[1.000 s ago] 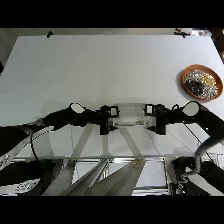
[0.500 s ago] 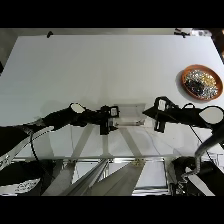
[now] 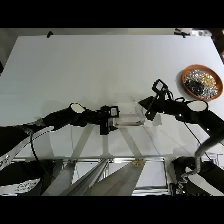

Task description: Fold the box and place the chain.

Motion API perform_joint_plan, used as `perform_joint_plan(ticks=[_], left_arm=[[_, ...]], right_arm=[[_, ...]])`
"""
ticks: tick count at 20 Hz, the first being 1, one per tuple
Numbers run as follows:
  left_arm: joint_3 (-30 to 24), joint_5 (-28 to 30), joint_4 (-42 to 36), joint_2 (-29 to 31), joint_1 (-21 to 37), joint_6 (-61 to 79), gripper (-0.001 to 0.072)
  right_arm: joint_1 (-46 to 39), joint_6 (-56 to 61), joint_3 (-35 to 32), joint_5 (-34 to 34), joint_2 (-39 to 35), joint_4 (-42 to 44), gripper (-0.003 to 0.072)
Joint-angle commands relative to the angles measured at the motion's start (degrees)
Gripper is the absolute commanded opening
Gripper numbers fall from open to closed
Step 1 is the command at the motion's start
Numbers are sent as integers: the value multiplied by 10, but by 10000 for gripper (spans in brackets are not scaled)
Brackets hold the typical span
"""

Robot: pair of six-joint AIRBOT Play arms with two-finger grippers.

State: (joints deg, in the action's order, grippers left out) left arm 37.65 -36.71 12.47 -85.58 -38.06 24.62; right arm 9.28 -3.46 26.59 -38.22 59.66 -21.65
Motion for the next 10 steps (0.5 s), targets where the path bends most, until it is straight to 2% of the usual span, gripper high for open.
perform_joint_plan(ticks=[1, 3, 7, 10], left_arm=[[0, 0, 0, 0, 0, 0, 173], [0, 0, 0, 0, 0, 0, 173], [0, 0, 0, 0, 0, 0, 173], [0, 0, 0, 0, 0, 0, 173]], right_arm=[[0, 60, 0, 10, 44, -64, 10], [0, 82, 0, 10, 47, -111, 10], [0, 81, 3, 2, 49, -111, 10], [0, 82, 36, -32, 34, -111, 10]])
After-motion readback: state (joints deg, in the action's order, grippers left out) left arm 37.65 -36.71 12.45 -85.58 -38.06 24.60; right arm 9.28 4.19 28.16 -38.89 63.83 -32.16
